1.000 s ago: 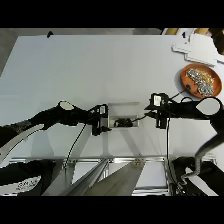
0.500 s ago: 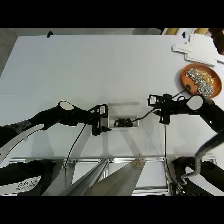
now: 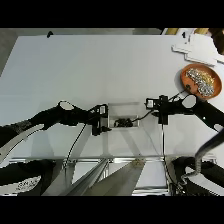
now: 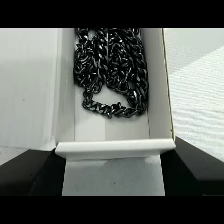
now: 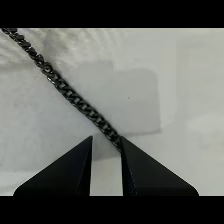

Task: Fold the box and place the chain.

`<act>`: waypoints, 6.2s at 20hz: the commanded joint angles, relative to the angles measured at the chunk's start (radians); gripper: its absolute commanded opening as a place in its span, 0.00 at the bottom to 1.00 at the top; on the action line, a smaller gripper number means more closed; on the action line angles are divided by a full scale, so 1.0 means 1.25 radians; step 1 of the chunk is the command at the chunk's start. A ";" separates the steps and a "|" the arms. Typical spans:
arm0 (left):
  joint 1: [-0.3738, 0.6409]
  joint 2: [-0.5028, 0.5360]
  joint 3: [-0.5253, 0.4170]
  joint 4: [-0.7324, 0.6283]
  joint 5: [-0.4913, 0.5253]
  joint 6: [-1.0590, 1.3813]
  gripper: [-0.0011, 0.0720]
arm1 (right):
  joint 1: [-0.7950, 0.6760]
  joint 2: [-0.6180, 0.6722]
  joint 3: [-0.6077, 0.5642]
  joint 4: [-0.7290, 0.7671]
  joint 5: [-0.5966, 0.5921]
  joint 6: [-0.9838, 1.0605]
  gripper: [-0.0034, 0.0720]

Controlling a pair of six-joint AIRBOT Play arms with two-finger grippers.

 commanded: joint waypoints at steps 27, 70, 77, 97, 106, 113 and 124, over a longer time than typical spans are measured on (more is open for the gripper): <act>0.000 0.000 0.000 0.000 0.000 0.000 0.03 | 0.000 0.017 0.000 0.055 0.107 -0.088 0.07; 0.000 0.000 0.000 0.000 0.000 0.000 0.03 | -0.044 0.202 0.015 0.281 -0.020 0.061 0.36; 0.000 0.000 0.000 0.000 0.000 0.000 0.03 | -0.049 0.042 0.015 0.060 -0.013 0.059 0.36; 0.000 0.000 0.000 0.000 0.000 0.000 0.03 | -0.049 -0.084 0.015 0.104 -0.080 -0.033 0.31; 0.000 0.000 0.000 0.000 0.000 0.000 0.03 | -0.049 -0.027 0.015 0.099 0.041 -0.071 0.07; 0.000 0.000 0.000 0.000 0.000 0.000 0.03 | -0.049 0.120 0.015 0.138 0.288 0.074 0.07; 0.000 0.000 0.000 0.000 0.000 0.000 0.03 | 0.010 0.311 0.014 0.522 0.418 0.074 0.07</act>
